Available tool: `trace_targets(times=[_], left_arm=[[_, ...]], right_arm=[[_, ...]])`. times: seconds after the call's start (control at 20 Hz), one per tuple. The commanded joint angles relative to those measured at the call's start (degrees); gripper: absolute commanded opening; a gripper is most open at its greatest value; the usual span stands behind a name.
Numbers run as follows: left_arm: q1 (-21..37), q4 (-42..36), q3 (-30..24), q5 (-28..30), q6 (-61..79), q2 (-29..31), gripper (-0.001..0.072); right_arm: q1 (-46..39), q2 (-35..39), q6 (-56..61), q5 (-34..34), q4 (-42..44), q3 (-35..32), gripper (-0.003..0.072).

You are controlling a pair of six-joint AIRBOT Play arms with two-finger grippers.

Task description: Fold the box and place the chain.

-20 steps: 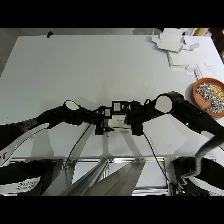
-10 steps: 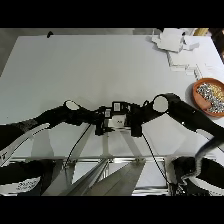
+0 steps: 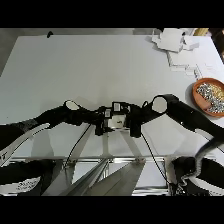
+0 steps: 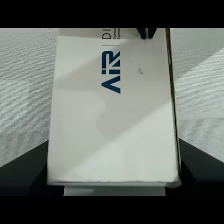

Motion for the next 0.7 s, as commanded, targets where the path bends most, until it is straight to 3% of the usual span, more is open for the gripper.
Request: trace_targets(times=[0.0, 0.3, 0.65], left_arm=[[0.0, 0.0, 0.1, 0.0, 0.0, 0.0, 0.0278], [0.0, 0.0, 0.1, 0.0, 0.0, 0.0, 0.0278], [0.0, 0.0, 0.1, 0.0, 0.0, 0.0, 0.0278]], right_arm=[[0.0, 1.7, 0.0, -0.9, 0.0, 0.0, 0.0022], [0.0, 5.4, 0.0, -3.1, 1.4, 0.0, 0.0062], [0.0, 3.3, -0.7, -8.3, 12.7, 0.0, 0.0061]])
